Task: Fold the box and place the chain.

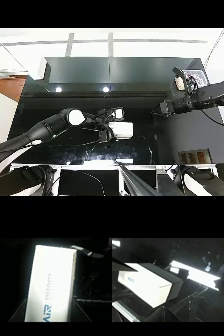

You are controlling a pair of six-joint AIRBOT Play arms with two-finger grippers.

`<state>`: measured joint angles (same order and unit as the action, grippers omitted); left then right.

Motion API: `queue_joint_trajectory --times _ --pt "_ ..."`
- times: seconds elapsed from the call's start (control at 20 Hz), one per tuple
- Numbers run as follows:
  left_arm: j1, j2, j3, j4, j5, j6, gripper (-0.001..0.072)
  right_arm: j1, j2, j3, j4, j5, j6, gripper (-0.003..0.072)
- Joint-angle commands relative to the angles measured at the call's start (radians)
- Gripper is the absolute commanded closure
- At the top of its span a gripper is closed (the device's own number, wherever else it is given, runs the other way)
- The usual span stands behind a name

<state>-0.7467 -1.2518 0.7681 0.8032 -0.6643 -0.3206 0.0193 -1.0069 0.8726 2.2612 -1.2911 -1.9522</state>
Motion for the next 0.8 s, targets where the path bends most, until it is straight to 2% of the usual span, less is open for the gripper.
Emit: queue_joint_trajectory --times 0.0,0.75 --pt "-0.001 -0.001 0.001 0.000 0.007 0.002 0.0009 0.000 0.001 0.000 0.000 0.000 0.001 0.0667" --pt "-0.003 -0.008 0.000 0.000 -0.001 0.002 0.0009 0.000 0.001 0.000 0.000 0.001 0.001 0.0667"
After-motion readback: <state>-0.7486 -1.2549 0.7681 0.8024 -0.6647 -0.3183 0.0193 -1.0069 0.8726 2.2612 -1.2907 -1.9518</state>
